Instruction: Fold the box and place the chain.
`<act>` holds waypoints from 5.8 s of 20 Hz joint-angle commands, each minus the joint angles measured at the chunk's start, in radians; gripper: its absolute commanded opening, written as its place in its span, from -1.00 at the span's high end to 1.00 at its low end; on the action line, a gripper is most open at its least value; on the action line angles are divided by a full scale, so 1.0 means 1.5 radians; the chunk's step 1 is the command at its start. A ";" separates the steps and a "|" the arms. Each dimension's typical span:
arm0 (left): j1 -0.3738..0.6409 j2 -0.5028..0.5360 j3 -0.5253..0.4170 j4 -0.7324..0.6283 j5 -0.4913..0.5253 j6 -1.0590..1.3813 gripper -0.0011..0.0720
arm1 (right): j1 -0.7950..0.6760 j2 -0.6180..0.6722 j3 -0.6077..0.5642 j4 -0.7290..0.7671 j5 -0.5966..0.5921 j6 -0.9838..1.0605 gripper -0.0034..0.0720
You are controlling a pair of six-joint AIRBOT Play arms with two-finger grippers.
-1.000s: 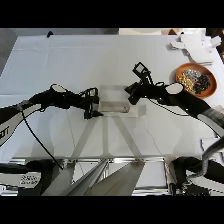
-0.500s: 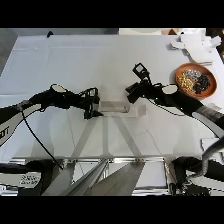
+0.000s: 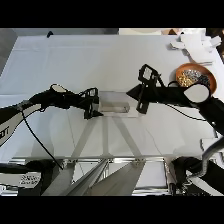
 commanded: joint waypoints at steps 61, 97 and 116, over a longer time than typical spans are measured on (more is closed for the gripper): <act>0.000 0.001 0.000 0.000 0.000 0.000 0.27 | -0.231 -0.026 -0.151 -0.195 -0.016 0.530 0.90; 0.000 0.001 0.000 0.000 0.000 0.000 0.27 | -0.068 -0.157 -0.154 0.261 -0.093 0.384 0.89; 0.000 0.001 0.000 0.000 0.000 0.000 0.27 | 0.044 -0.115 -0.154 0.246 -0.220 0.388 -0.18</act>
